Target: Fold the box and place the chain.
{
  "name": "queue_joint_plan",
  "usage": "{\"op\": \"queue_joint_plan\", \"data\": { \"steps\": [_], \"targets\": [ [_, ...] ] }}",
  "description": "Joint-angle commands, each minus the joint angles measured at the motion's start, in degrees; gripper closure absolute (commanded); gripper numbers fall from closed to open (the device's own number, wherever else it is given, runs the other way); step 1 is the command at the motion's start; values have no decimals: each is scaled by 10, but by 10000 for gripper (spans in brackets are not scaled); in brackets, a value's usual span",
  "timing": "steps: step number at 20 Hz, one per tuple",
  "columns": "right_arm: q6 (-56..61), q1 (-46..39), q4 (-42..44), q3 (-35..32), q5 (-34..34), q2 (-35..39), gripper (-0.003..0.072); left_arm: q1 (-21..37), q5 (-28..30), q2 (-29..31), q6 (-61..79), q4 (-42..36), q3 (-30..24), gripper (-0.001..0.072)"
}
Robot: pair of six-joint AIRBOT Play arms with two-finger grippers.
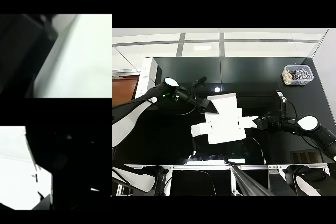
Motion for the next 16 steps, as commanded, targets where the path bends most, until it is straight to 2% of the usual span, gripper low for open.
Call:
{"op": "queue_joint_plan", "data": {
  "steps": [1,2,4,5,6,8,16],
  "targets": [
    [0,0,0,0,0,0,662,-18,-40,-18,50,50,24,390],
    [0,0,0,0,0,0,662,-23,-38,-18,64,50,27,470],
    [0,0,0,0,0,0,662,-30,-38,-18,81,50,36,499],
    [0,0,0,0,0,0,662,-31,-38,-18,94,50,41,612],
    [0,0,0,0,0,0,662,-31,-40,-18,99,50,45,653],
    [0,0,0,0,0,0,662,-30,-43,-18,107,50,56,678],
    [0,0,-2,0,17,0,661,-31,-45,-14,107,50,78,680]
  ]
}}
